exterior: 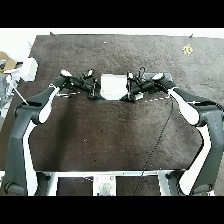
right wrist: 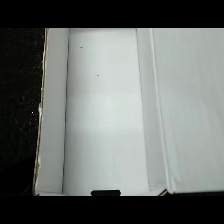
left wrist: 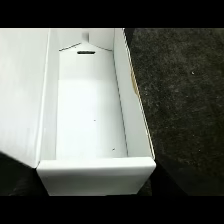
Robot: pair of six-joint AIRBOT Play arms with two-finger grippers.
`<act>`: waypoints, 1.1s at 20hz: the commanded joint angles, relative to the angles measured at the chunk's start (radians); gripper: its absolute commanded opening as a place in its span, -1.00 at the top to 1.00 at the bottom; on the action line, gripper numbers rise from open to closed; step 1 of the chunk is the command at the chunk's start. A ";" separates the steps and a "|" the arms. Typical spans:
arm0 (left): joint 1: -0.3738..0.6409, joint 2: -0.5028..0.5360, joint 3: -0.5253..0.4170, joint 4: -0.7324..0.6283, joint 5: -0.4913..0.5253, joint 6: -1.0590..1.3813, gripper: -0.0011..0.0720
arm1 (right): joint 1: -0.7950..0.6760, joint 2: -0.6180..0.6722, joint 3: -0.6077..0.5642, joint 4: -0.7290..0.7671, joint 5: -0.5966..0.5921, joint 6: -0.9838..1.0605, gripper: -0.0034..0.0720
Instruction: Fold the box and place the chain.
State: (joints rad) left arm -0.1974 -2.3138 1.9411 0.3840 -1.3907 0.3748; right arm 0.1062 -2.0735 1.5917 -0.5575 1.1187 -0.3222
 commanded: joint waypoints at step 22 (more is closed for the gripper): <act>-0.022 -0.016 0.000 -0.024 0.070 -0.007 -0.99 | 0.001 0.001 0.000 0.001 0.000 0.001 -0.27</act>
State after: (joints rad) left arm -0.2199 -2.3291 1.9408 0.3592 -1.3251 0.3744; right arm 0.1062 -2.0735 1.5917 -0.5568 1.1187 -0.3214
